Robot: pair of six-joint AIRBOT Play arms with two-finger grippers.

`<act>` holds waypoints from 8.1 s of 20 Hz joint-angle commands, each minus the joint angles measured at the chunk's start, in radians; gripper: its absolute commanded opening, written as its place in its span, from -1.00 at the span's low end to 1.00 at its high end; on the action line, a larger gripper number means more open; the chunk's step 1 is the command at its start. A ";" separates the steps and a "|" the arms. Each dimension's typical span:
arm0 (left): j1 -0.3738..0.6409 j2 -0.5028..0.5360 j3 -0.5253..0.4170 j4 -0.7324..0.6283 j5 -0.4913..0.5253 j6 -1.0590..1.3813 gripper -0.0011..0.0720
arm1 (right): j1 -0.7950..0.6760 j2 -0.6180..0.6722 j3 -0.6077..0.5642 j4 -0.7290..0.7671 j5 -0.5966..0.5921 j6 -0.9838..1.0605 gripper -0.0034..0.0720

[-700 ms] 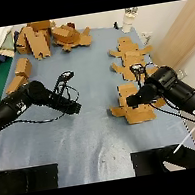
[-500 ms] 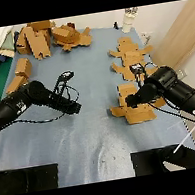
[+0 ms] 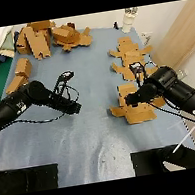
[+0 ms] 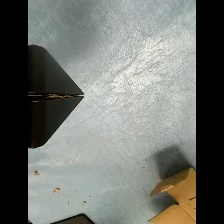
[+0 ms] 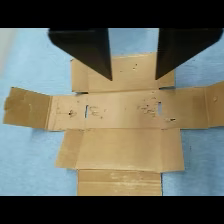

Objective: Fold the box.

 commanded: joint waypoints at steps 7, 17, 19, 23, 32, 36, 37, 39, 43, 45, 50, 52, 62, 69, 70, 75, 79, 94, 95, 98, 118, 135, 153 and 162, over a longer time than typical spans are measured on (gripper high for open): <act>0.001 0.000 0.000 -0.009 0.090 0.000 -0.93 | -0.520 -0.098 0.121 0.104 -0.075 -0.198 0.29; 0.001 0.000 0.000 -0.008 0.139 0.000 -0.93 | -0.789 -0.202 0.137 0.237 -0.038 -0.560 0.40; 0.001 0.000 0.000 -0.008 0.140 0.000 -0.93 | -0.789 -0.242 0.137 0.237 -0.021 -0.559 0.40; 0.001 0.000 0.000 -0.008 0.142 0.000 -0.93 | -0.789 -0.312 0.137 0.237 -0.003 -0.565 0.40; 0.001 0.000 0.000 -0.011 0.146 0.000 -0.93 | -0.778 -0.416 0.137 0.536 -0.085 -0.776 -0.60; 0.001 0.000 0.000 -0.021 0.140 -0.014 -0.93 | -0.730 -0.416 0.137 0.739 -0.134 -0.824 -0.90; 0.004 0.000 0.000 -0.023 0.130 -0.034 -0.93 | -0.702 -0.416 0.135 0.773 -0.128 -0.819 -0.90; 0.020 0.000 0.000 -0.022 0.101 -0.072 -0.93 | -0.624 -0.416 0.119 0.820 -0.098 -0.813 -0.90; 0.085 0.000 0.000 -0.023 0.015 -0.112 -0.93 | -0.422 -0.416 0.058 0.830 0.048 -0.748 -0.90; 0.116 0.000 0.000 -0.022 -0.048 -0.112 -0.93 | -0.329 -0.416 0.045 0.832 0.123 -0.717 -0.90; 0.146 0.000 0.000 -0.001 -0.107 -0.109 -0.93 | -0.169 -0.414 0.043 0.793 0.205 -0.651 -0.90; 0.146 0.000 0.000 0.014 -0.109 -0.110 -0.93 | -0.146 -0.414 0.035 0.755 0.220 -0.608 -0.90; 0.242 0.000 -0.086 0.003 -0.117 -0.160 -0.93 | -0.140 -0.308 -0.089 0.689 0.318 -0.533 -0.91; 0.252 0.000 -0.086 -0.124 -0.070 -0.096 -0.93 | -0.139 -0.132 -0.089 0.700 0.313 -0.532 -0.90; 0.252 0.000 -0.086 -0.124 -0.069 -0.096 -0.93 | -0.134 -0.112 -0.089 0.699 0.321 -0.532 -0.90; 0.260 -0.007 -0.088 -0.163 -0.025 -0.080 -0.93 | -0.093 -0.094 -0.099 0.696 0.313 -0.531 -0.91; 0.350 -0.087 -0.088 -0.368 -0.090 0.093 -0.93 | -0.055 -0.093 -0.135 0.697 0.317 -0.521 -0.91; 0.554 -0.319 -0.087 -0.608 -0.288 0.500 0.45 | 0.041 -0.092 -0.140 0.660 0.292 -0.459 -0.90; 0.558 -0.319 -0.087 -0.607 -0.285 0.500 0.45 | 0.041 -0.092 -0.140 0.660 0.292 -0.459 -0.90; 0.550 -0.321 -0.087 -0.607 -0.261 0.500 0.45 | 0.041 -0.092 -0.140 0.651 0.292 -0.452 -0.90; 0.391 -0.422 -0.087 -0.803 -0.303 0.646 0.45 | 0.041 -0.092 -0.140 0.627 0.293 -0.445 -0.91; 0.368 -0.451 -0.085 -0.898 -0.376 1.095 -0.93 | 0.041 -0.114 -0.140 0.592 0.354 -0.362 -0.19; 0.200 -0.324 0.039 -0.663 -0.271 1.327 -0.93 | -0.051 -0.129 -0.131 0.181 0.377 0.128 -0.10; 0.188 -0.320 -0.079 -0.843 -0.205 1.515 -0.93 | -0.051 -0.129 -0.131 0.135 0.377 0.176 -0.10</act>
